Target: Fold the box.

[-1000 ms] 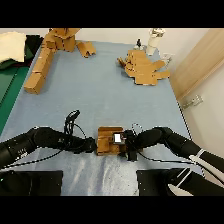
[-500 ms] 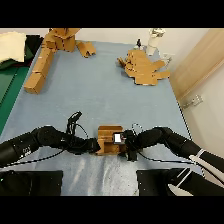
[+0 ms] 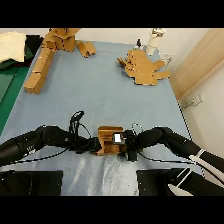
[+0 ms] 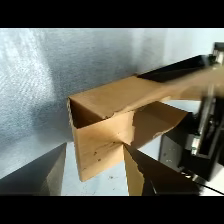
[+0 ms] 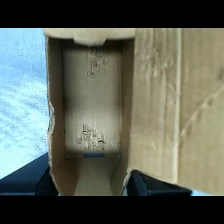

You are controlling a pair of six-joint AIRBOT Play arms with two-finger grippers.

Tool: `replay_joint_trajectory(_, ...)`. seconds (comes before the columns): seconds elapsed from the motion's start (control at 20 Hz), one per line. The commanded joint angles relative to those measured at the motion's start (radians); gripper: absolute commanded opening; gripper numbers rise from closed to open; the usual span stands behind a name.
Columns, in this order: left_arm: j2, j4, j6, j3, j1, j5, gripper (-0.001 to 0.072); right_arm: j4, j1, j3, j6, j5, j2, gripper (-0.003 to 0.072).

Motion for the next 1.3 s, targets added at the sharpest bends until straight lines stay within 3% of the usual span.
replay_joint_trajectory(0.0, -0.048, 0.196, -0.173, 0.071, -0.063, -0.045, 0.0553, 0.0, 0.0, 0.0, 0.0, 0.0, 0.0, 0.0473)
replay_joint_trajectory(0.15, -0.103, 0.372, -0.354, 0.154, -0.116, -0.095, 0.0553, 0.0, 0.0, 0.0, 0.0, 0.0, 0.0, 0.0473)
replay_joint_trajectory(0.45, -0.194, 0.558, -0.544, 0.285, -0.179, -0.219, 0.0553, 0.0, 0.0, 0.0, 0.0, 0.0, 0.0, 0.0473)
replay_joint_trajectory(0.8, -0.278, 0.578, -0.618, 0.358, -0.228, -0.251, 0.0546, 0.0, 0.0, 0.0, 0.0, 0.001, 0.0, 0.0473)
replay_joint_trajectory(1.0, -0.386, 0.668, -0.646, 0.482, -0.278, -0.406, 0.0545, 0.0, 0.0, 0.0, 0.0, 0.0, 0.0, 0.0473)
replay_joint_trajectory(1.1, -0.426, 0.681, -0.653, 0.523, -0.29, -0.435, 0.0544, 0.0, 0.0, 0.0, 0.0, 0.0, 0.0, 0.0473)
replay_joint_trajectory(1.15, -0.438, 0.679, -0.656, 0.534, -0.29, -0.435, 0.0522, 0.0, 0.0, 0.0, 0.0, 0.0, 0.0, 0.0473)
replay_joint_trajectory(1.2, -0.445, 0.679, -0.668, 0.539, -0.29, -0.438, 0.0402, 0.0, 0.0, 0.0, 0.0, 0.0, 0.0, 0.0473)
replay_joint_trajectory(1.25, -0.449, 0.679, -0.672, 0.539, -0.29, -0.438, 0.0335, 0.0, 0.0, 0.0, 0.0, 0.0, 0.0, 0.0473)
